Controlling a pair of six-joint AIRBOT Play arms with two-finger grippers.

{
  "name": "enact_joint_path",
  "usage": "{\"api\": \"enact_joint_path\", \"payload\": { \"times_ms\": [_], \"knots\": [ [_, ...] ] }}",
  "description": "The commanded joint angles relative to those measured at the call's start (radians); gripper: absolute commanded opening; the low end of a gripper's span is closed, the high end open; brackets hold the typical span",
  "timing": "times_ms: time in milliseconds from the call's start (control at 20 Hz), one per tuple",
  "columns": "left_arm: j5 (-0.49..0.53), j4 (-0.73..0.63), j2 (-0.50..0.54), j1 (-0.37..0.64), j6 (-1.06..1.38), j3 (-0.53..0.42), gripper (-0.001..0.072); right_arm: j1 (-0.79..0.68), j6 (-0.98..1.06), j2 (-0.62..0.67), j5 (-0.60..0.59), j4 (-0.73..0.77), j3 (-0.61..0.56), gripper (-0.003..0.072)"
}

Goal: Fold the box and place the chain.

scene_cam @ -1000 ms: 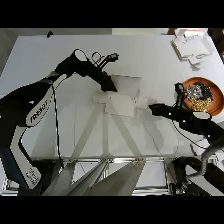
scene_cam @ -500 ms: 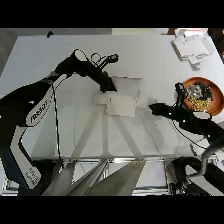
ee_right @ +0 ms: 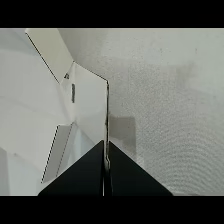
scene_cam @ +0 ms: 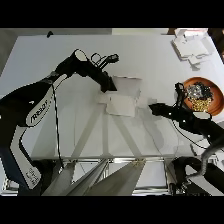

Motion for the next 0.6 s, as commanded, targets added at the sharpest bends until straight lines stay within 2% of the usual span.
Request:
{"api": "enact_joint_path", "payload": {
  "times_ms": [0, 300, 450, 500, 550],
  "knots": [
    [0.011, 0.000, -0.001, 0.000, 0.000, 0.001, 0.0009, 0.001, 0.000, 0.001, 0.000, 0.000, 0.000, 0.0010],
    [0.010, 0.000, -0.001, -0.002, -0.001, 0.001, 0.0010, 0.001, 0.000, 0.001, -0.029, 0.000, 0.000, 0.0011],
    [0.010, 0.000, -0.001, -0.009, -0.001, 0.001, 0.0010, 0.001, 0.000, 0.001, 0.002, 0.000, 0.000, 0.0012],
    [0.010, 0.001, -0.001, -0.011, -0.001, 0.001, 0.0010, 0.001, 0.001, 0.001, 0.001, 0.001, 0.000, 0.0043],
    [0.010, 0.001, -0.001, -0.014, -0.001, 0.001, 0.0009, 0.001, 0.001, 0.001, 0.008, 0.001, 0.001, 0.0191]
  ]
}}
